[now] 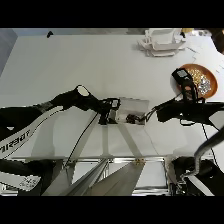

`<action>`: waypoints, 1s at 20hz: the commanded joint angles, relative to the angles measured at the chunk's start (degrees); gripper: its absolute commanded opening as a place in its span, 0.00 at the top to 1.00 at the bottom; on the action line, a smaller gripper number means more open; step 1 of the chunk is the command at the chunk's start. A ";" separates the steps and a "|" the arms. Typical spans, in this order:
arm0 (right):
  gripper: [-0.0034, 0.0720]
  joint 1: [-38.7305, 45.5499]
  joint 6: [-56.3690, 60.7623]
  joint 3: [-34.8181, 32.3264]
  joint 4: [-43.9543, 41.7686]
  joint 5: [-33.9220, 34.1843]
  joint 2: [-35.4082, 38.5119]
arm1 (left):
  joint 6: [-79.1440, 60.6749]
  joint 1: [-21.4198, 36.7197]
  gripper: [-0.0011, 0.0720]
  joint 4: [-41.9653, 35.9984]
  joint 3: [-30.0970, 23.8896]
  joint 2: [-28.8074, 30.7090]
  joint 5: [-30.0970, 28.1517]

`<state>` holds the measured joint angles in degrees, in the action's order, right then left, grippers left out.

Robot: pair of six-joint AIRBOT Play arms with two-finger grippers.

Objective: Fold the box and place the chain.

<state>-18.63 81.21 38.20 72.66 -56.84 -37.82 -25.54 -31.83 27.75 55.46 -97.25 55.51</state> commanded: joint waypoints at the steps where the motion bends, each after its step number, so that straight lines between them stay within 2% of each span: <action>1: 0.94 -1.07 -7.52 0.04 -13.35 2.80 1.73 | 0.00 0.02 0.97 0.00 0.04 0.00 0.00; 4: 0.94 -1.07 -16.00 0.04 -23.96 5.09 1.73 | 0.00 0.02 0.97 0.00 0.07 0.00 -0.02; 8: 0.94 -1.07 -23.43 0.04 -32.94 6.49 1.73 | 0.00 0.02 0.97 0.00 0.07 0.00 -0.02; 14: 0.94 -1.07 -28.30 0.04 -36.59 8.74 1.73 | 0.00 0.02 0.97 0.00 0.07 0.00 -0.02; 18: 0.94 -1.07 -32.15 0.04 -42.49 10.21 1.73 | 0.00 0.02 0.97 0.00 0.07 0.00 -0.02; 20: 0.94 -1.05 -32.15 0.04 -40.61 10.12 1.53 | 0.00 0.02 0.97 0.00 0.04 0.00 0.00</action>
<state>-19.64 50.85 38.20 33.04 -47.31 -36.16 -25.52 -31.83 27.75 55.46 -97.25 55.51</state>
